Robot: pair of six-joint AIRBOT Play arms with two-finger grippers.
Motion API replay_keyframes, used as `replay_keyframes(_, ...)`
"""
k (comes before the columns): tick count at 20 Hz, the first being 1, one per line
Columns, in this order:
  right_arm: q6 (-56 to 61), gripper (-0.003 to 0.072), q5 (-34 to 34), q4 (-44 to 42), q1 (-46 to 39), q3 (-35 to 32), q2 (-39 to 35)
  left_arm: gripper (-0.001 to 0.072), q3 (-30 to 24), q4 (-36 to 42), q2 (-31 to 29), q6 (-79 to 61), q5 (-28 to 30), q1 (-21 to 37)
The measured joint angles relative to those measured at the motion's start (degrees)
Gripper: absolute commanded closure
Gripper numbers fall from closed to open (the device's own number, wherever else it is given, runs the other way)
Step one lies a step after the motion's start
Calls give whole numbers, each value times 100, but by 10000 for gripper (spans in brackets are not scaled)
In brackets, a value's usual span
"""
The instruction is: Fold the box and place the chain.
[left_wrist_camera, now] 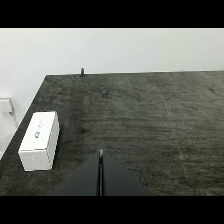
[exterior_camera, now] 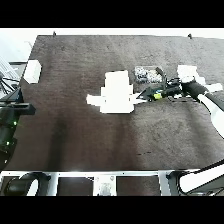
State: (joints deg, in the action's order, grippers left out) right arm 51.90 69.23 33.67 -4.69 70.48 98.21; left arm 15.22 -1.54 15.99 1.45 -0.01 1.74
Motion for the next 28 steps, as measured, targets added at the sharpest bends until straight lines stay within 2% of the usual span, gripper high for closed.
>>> replay_keyframes(6, -138, 689, -743, 35, 463, 46, -17, 687, 0, 2, 0, 2, -74, 0)
replay_keyframes(7, -149, 690, -831, 42, 535, 59, -17, 553, 0, 2, 0, 0, -111, 0)
replay_keyframes(8, -153, 689, -935, 52, 605, 74, -15, 130, 0, 0, 0, 0, -175, 0)
replay_keyframes(9, -160, 690, -1012, 63, 662, 83, -7, 72, 0, 0, 0, 0, -264, 0)
replay_keyframes(10, -157, 690, -1075, 98, 699, 90, 9, 120, 0, 2, 0, 0, -385, 0)
replay_keyframes(14, -151, 690, -1178, 157, 787, 105, 44, 118, 87, 13, 76, 39, -752, -2)
replay_keyframes(17, -140, 690, -1290, 164, 804, 39, 52, 101, 444, 26, 708, 59, -1023, 0)
replay_keyframes(21, -210, 690, -1412, 52, 817, -37, 48, 102, 1340, 31, 2332, 63, -1851, -2)
replay_keyframes(24, -234, 690, -1432, -4, 817, -55, 44, 102, 2232, -17, 3751, 149, -2586, -2)
replay_keyframes(28, -238, 690, -1456, -120, 817, -63, 44, 102, 3742, -841, 5563, 1023, -3633, -2)
